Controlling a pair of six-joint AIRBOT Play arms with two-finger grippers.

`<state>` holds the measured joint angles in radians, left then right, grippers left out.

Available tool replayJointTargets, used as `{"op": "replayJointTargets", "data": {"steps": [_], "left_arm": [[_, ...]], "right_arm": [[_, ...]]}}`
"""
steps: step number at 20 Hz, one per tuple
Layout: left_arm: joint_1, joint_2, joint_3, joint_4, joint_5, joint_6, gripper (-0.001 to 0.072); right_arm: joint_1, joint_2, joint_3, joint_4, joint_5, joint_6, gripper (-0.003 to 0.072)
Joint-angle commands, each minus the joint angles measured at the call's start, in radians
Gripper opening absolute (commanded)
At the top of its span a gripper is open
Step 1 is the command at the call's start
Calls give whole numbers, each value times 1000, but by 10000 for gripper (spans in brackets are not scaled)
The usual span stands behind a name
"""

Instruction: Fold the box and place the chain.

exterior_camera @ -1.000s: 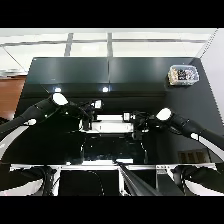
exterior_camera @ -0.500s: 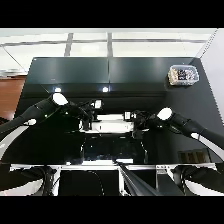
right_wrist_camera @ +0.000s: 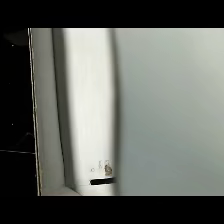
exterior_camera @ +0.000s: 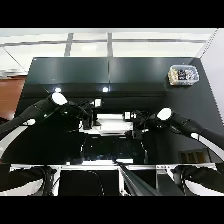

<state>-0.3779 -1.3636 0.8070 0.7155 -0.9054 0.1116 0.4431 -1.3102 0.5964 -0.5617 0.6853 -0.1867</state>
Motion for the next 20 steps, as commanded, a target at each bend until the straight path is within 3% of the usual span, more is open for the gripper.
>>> {"op": "replayJointTargets", "data": {"steps": [1,2,3,6,7,8,9,11,13,15,18,20], "left_arm": [[20,71,29,113,-52,-151,701],[32,117,39,186,-68,-242,701],[46,162,45,266,-79,-352,700],[114,265,45,441,-203,-718,672],[140,270,44,410,-276,-826,462],[154,265,36,334,-348,-900,93],[156,255,14,224,-401,-903,35],[132,224,-47,-35,-412,-873,29],[88,183,-91,-268,-322,-780,28],[66,144,-92,-401,-186,-719,28],[65,95,-91,-407,62,-705,28],[67,44,-91,-314,100,-705,28]], "right_arm": [[0,0,1,-1,0,0,517],[0,0,1,-4,5,0,332],[0,0,1,-12,11,-1,213],[0,0,1,-12,10,-1,187],[0,0,1,-12,10,-1,186],[0,0,1,-11,10,-1,186],[0,0,1,-11,10,-1,186],[0,0,1,-11,10,-1,189],[0,0,1,-12,10,-1,189],[0,0,1,-12,10,-1,189],[0,0,1,-12,10,-1,189],[0,0,1,-12,10,-1,189]]}}
